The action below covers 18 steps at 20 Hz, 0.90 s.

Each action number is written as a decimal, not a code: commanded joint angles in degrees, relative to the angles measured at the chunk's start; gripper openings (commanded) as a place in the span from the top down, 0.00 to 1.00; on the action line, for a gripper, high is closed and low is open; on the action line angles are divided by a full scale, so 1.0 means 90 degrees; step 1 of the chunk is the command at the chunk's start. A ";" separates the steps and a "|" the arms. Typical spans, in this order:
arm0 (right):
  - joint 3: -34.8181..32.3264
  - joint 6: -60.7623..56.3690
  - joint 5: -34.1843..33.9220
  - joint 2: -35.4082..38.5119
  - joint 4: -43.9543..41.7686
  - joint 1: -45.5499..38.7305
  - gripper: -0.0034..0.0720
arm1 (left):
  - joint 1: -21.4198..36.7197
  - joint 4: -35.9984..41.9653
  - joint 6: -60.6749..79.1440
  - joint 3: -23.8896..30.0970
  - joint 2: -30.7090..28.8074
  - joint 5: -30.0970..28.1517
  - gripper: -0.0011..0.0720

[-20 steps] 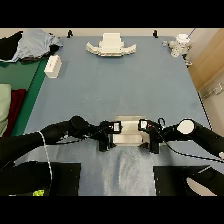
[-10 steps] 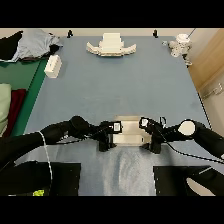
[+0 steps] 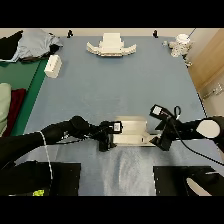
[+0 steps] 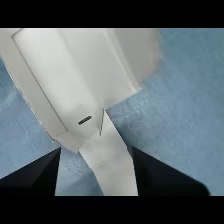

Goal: Fold the box.

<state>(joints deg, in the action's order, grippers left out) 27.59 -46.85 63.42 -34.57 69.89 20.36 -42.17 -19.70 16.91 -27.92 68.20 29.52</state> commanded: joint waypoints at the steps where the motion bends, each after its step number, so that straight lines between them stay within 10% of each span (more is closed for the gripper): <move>1: 0.0369 -0.2582 0.0474 0.0471 -0.0457 0.0010 0.42 | 0.0005 -0.0002 0.0000 -0.0005 -0.0005 0.0002 0.33; 2: 0.0325 -0.3021 0.0277 0.0425 -0.1054 0.0010 0.70 | 0.0005 -0.0002 0.0000 -0.0005 -0.0005 0.0002 0.33; 6: 0.0100 -0.2739 -0.0996 -0.0704 -0.3723 0.0010 0.76 | 0.0005 -0.0002 0.0000 -0.0005 -0.0005 0.0002 0.33; 8: 0.0180 -0.2198 -0.1690 -0.1559 -0.4218 0.0005 0.94 | 0.0005 -0.0002 0.0000 -0.0005 -0.0005 0.0002 0.33; 18: 0.0561 -0.1392 -0.1809 -0.3912 -0.4187 0.0000 0.95 | 0.0005 -0.0002 0.0000 -0.0005 -0.0005 0.0002 0.33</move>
<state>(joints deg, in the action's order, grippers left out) 32.40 -61.63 46.76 -66.32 32.60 20.32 -42.17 -19.68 16.82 -27.92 68.20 29.54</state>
